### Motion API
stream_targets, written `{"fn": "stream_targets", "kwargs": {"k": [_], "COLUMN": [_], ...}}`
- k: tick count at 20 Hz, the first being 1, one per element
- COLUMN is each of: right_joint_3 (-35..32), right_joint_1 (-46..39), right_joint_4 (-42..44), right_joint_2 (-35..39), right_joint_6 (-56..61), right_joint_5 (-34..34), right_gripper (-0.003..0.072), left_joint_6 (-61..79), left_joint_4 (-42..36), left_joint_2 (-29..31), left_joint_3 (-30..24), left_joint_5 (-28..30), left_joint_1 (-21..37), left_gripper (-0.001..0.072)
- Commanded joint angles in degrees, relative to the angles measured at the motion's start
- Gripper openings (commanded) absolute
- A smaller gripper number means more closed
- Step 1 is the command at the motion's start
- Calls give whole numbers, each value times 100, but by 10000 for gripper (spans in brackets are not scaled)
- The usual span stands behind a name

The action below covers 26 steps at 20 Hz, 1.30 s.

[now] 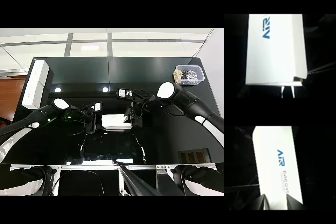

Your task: Fold the box and place the chain.

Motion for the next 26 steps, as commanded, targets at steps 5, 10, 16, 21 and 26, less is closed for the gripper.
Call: {"fn": "stream_targets", "kwargs": {"k": [5, 10, 16, 21, 26], "right_joint_3": [-4, -2, -4, -4, -4], "right_joint_1": [4, 4, 4, 4, 4], "right_joint_4": [-13, -13, -17, -114, -140], "right_joint_2": [-4, -2, -4, -4, -4], "right_joint_6": [107, 195, 212, 212, 212], "right_joint_5": [-57, -57, -33, 127, 120], "right_gripper": [300, 271, 220, 221, 225], "left_joint_6": [0, 0, 0, 0, 0], "left_joint_4": [0, 0, 0, 0, 0], "left_joint_2": [-2, -2, -2, -2, -2], "left_joint_3": [4, 4, 4, 4, 4], "left_joint_5": [2, 2, 2, 2, 2], "left_joint_1": [-2, -2, -2, -2, -2], "left_gripper": [469, 469, 469, 470, 469]}}
